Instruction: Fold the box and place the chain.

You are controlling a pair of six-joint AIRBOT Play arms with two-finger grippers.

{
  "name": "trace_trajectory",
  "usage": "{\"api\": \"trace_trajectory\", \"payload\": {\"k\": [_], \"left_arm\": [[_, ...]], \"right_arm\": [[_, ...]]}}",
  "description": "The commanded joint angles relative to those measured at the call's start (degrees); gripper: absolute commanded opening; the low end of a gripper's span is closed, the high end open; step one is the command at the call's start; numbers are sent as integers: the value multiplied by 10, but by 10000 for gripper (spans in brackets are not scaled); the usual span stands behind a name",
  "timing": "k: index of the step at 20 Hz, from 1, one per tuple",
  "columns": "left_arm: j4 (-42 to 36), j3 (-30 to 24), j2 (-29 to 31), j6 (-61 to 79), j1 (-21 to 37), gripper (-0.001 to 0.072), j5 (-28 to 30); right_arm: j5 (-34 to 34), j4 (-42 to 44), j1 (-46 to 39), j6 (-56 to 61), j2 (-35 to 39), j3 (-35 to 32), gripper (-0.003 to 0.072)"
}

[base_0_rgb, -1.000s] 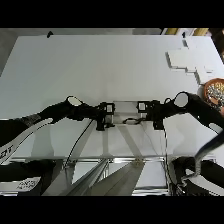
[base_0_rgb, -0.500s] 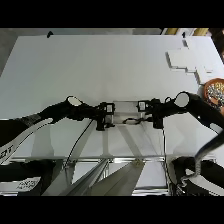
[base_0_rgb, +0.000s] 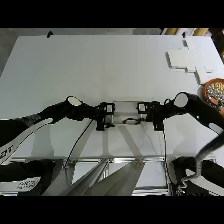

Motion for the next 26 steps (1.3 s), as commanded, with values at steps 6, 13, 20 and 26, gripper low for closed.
{"api": "trace_trajectory", "payload": {"k": [6,13,20,26], "left_arm": [[0,0,0,0,0,9,0],[0,0,0,0,0,9,0],[0,0,0,0,0,9,0],[0,0,0,0,0,9,0]], "right_arm": [[-1,33,7,236,150,0,15],[-157,196,184,237,162,0,15],[-216,177,251,255,87,0,20],[-151,50,170,296,130,1,278]]}}
